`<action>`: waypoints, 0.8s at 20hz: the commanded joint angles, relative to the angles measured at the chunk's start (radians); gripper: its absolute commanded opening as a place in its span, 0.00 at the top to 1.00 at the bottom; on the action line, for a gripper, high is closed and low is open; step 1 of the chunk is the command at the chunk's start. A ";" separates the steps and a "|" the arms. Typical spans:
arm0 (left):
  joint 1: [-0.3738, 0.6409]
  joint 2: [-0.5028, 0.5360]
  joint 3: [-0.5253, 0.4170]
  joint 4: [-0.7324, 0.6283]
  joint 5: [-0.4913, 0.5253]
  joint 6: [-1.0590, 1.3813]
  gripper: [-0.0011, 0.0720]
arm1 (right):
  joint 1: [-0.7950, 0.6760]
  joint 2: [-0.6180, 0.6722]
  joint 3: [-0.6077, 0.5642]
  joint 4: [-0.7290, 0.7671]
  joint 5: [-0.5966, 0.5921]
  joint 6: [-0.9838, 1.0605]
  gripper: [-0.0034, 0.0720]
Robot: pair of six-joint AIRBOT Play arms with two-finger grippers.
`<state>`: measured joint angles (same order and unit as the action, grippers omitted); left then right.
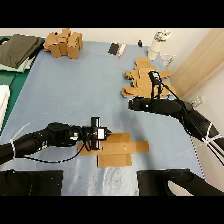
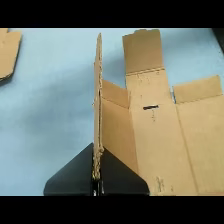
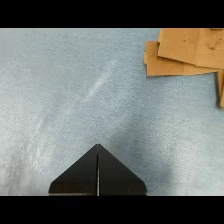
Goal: Fold the box.
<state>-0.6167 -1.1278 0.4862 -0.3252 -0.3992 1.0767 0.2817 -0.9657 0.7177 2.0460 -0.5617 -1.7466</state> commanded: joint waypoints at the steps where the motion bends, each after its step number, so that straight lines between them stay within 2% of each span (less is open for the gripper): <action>1: 0.000 0.007 0.049 0.023 0.040 0.035 0.97 | 0.000 0.001 0.000 0.000 0.001 0.000 0.95; 3: 0.000 0.005 0.071 0.034 0.063 0.042 0.97 | 0.001 0.001 0.000 0.000 0.002 0.000 0.95; 8: -0.023 -0.013 0.047 0.034 0.100 0.107 0.97 | 0.001 0.001 0.000 0.000 0.004 0.000 0.95; 16: -0.069 -0.013 -0.027 -0.092 0.076 0.121 0.98 | 0.001 0.001 0.000 0.000 0.008 0.000 0.95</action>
<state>-0.6785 -1.1400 0.4889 -0.3794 -0.3050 1.1885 0.2817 -0.9657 0.7177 2.0460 -0.5552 -1.7466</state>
